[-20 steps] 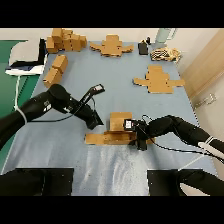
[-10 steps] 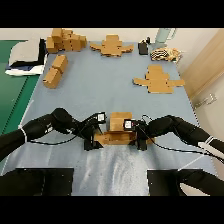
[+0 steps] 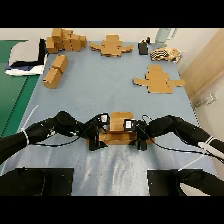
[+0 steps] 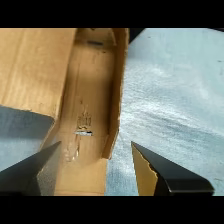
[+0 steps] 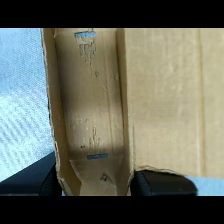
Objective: Fold the box.
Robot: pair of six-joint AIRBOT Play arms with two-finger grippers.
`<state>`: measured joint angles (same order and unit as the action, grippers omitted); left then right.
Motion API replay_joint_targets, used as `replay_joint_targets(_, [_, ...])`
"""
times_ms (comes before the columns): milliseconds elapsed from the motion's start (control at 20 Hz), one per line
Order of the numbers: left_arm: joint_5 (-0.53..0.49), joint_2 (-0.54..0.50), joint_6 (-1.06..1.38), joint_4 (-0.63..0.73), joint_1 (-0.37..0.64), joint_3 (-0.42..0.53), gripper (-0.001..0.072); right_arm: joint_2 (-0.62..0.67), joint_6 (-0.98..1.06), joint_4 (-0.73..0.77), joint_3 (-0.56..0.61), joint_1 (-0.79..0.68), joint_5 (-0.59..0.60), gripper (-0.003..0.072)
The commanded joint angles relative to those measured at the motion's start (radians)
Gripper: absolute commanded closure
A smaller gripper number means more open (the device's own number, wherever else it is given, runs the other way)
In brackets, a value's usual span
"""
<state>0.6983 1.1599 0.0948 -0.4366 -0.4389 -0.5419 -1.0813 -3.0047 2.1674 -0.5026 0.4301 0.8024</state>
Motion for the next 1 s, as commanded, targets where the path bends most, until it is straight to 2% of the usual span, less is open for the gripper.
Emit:
replay_joint_targets(0, [0.029, -0.003, -0.037, -0.045, 0.002, 0.001, 0.0010, 0.000, 0.000, 0.002, 0.000, 0.000, -0.001, 0.0244])
replay_joint_targets(250, [0.046, -0.021, -0.124, -0.151, 0.082, 0.001, 0.0010, 0.000, 0.000, 0.002, 0.000, 0.000, -0.001, 0.0245])
replay_joint_targets(350, [0.040, -0.021, -0.094, -0.146, 0.091, 0.000, 0.0009, 0.000, 0.000, 0.001, 0.000, 0.000, -0.001, 0.0244])
replay_joint_targets(550, [0.037, -0.019, -0.028, -0.109, 0.050, -0.008, 0.0009, 0.000, 0.000, 0.001, 0.000, 0.000, -0.001, 0.0244])
replay_joint_targets(700, [0.026, -0.019, 0.035, -0.024, 0.008, -0.008, 0.0009, 0.000, 0.000, 0.001, 0.000, 0.000, -0.001, 0.0244])
replay_joint_targets(900, [-0.044, -0.001, 0.051, -0.004, -0.010, -0.008, 0.0014, 0.000, 0.000, 0.001, 0.000, 0.000, -0.001, 0.0244])
replay_joint_targets(950, [-0.041, 0.003, 0.051, -0.005, -0.011, -0.008, 0.0159, 0.000, 0.000, 0.001, 0.000, 0.000, -0.001, 0.0245])
